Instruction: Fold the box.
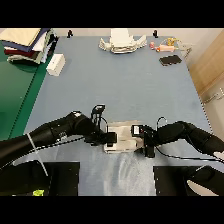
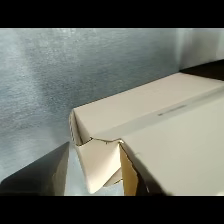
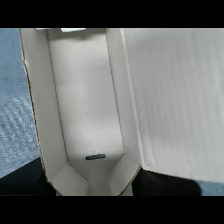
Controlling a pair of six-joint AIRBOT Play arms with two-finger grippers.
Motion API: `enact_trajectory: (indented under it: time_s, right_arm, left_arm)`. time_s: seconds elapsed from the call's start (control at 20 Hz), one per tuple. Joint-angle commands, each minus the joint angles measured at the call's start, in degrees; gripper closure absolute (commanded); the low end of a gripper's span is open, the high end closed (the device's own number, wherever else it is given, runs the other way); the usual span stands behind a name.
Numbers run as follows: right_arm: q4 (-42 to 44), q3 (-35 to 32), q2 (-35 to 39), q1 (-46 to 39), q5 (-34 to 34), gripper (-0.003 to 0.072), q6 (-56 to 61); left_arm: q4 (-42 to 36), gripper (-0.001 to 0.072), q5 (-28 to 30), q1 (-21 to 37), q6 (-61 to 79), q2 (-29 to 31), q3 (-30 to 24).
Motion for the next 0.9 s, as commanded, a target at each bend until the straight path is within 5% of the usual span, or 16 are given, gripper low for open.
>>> enact_trajectory:
  time_s: [0.0, 0.55, 0.6, 0.8, 0.85]
  right_arm:
    - [0.0, 0.0, 0.0, 0.0, 0.0, 0.0087, 0.0]
    - [0.0, 0.0, 0.0, 0.0, 0.0, 0.0088, 0.0]
    - [0.0, 0.0, 0.0, 0.0, 0.0, 0.0088, 0.0]
    - [0.0, 0.0, 0.0, 0.0, 0.0, 0.0087, 0.0]
    - [0.0, 0.0, 0.0, 0.0, 0.0, 0.0087, 0.0]
  left_arm:
    - [9.1, 0.0257, -5.6, -3.5, -9.9, -4.3, 5.2]
    - [15.5, 0.0259, -14.1, -9.2, -19.4, -14.2, 14.5]
    - [16.2, 0.033, -14.4, -9.7, -19.4, -14.9, 15.3]
    - [18.6, 0.0406, -14.8, -11.7, -23.7, -16.1, 16.0]
    - [18.9, 0.0614, -15.0, -12.1, -23.9, -16.3, 16.0]
